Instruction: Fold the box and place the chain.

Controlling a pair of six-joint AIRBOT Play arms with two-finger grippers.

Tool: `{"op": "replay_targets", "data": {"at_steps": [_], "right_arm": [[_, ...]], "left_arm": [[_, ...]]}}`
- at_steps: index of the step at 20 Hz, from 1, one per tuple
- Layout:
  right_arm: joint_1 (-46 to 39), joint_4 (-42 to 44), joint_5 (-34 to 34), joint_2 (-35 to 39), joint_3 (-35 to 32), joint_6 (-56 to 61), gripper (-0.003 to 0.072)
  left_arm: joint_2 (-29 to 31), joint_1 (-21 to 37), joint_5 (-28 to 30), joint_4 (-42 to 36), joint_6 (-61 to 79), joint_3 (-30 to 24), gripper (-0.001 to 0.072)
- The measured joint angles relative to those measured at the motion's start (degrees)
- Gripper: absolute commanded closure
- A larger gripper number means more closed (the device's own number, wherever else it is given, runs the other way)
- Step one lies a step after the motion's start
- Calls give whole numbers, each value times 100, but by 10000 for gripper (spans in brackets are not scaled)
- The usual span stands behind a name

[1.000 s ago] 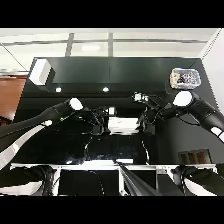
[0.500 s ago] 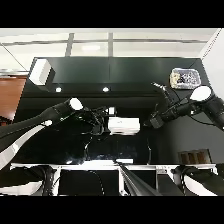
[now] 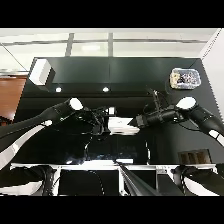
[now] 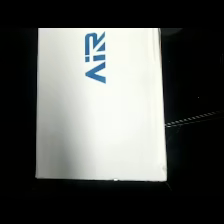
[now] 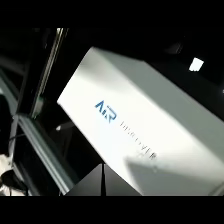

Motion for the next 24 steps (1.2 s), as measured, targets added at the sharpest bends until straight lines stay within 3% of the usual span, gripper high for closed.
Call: {"op": "replay_targets", "data": {"at_steps": [19, 24], "right_arm": [[140, -490, -706, -369, -37, 404, 670], [-107, -824, -321, -13, 304, 258, 670]], "left_arm": [[-2, 0, 0, -17, -9, 0, 421], [-4, 0, -4, -39, -11, 0, 421]]}}
